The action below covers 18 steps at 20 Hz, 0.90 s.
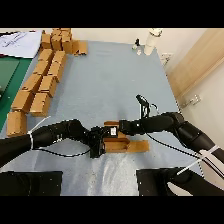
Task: Fold the box.
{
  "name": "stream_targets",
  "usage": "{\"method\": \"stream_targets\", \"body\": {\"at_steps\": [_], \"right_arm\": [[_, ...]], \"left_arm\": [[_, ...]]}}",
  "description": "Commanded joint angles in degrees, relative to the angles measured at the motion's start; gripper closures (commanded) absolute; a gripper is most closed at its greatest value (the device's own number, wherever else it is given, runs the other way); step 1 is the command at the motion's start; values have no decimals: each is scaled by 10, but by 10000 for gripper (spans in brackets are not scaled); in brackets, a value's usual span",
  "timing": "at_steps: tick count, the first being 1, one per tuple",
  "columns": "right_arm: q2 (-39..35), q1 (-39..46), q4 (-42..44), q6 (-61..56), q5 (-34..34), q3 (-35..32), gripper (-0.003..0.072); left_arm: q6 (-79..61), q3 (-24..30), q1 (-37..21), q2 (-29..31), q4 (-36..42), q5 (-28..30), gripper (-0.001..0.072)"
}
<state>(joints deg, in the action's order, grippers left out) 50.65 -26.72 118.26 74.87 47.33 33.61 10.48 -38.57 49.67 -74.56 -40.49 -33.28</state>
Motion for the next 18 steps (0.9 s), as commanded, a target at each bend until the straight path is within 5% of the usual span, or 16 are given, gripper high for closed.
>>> {"method": "stream_targets", "body": {"at_steps": [1, 14, 18], "right_arm": [[26, -1, -19, 2, -20, -10, 687], [35, 0, -29, 17, -85, -67, 687], [-25, 2, -160, -10, -56, -32, 686]], "left_arm": [[-5, 0, -1, 1, 23, 18, 199], [-21, 0, -1, 7, 22, 16, 199], [-21, 0, -1, 7, 22, 17, 199]]}}
